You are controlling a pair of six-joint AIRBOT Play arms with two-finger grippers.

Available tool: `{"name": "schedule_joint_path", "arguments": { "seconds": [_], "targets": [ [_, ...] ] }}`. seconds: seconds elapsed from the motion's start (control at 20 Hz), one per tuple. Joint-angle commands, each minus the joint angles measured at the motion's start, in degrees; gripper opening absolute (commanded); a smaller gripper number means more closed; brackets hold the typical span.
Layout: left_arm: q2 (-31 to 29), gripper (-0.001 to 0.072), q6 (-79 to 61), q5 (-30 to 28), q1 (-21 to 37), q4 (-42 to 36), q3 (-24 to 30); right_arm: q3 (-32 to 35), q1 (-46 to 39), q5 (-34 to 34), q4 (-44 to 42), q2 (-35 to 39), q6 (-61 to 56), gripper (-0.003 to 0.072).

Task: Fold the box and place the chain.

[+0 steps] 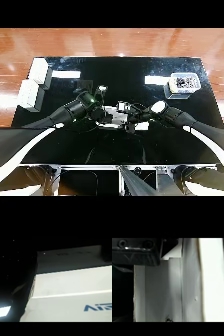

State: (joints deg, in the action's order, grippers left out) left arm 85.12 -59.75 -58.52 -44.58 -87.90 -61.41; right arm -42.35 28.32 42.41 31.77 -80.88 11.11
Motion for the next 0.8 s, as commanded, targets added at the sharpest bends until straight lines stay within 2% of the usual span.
{"name": "schedule_joint_path", "arguments": {
  "seconds": [0.0, 0.65, 0.7, 0.75],
  "targets": [
    [0.6, 0.0426, 0.0, 1.9, 0.1, 0.2, 0.0, 0.0, 0.0, 0.0, 0.0, 0.0, 0.0, 0.0628],
    [2.5, 0.0419, 0.0, 1.8, 0.1, -1.5, 0.0, 0.0, 0.0, 0.0, 0.0, -0.1, 0.0, 0.0628],
    [2.5, 0.0339, 0.0, 1.8, 0.1, -1.5, 0.0, 0.0, 0.0, 0.0, 0.0, -0.1, 0.0, 0.0628],
    [2.5, 0.0289, 0.0, 1.8, 0.1, -1.5, 0.0, 0.0, 0.0, 0.0, 0.0, -0.1, 0.0, 0.0628]
  ]
}}
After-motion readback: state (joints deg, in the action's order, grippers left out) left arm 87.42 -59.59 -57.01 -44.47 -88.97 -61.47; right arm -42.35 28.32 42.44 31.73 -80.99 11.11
